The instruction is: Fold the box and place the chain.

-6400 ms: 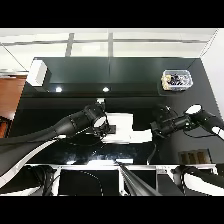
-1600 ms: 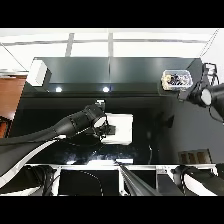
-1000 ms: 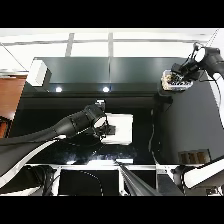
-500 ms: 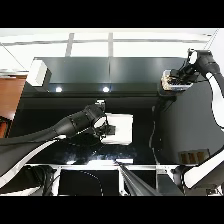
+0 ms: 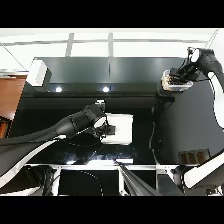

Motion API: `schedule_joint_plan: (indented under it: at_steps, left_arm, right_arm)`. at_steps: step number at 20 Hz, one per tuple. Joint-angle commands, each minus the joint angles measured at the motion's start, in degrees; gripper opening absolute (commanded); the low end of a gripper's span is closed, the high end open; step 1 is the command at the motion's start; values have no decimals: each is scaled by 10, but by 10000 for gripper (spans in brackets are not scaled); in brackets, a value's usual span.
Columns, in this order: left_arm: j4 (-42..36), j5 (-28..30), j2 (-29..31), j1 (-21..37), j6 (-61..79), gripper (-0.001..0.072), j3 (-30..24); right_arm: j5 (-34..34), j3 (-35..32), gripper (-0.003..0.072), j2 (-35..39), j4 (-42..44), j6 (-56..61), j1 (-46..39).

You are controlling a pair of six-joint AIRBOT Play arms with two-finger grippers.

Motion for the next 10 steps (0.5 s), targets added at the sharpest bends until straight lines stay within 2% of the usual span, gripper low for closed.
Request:
schedule_joint_plan:
  at_steps: [1,4,5,10]
  left_arm:
    - [0,-1,0,0,0,32,0]
    - [0,-1,0,0,0,32,0]
    - [0,-1,0,0,0,32,0]
    - [0,-1,0,0,0,32,0]
  right_arm:
    - [-5,1,55,42,1,-21,0]
    - [-3,1,55,69,1,-36,0]
    - [-3,1,2,75,1,-38,0]
    - [-44,20,12,119,1,-66,0]
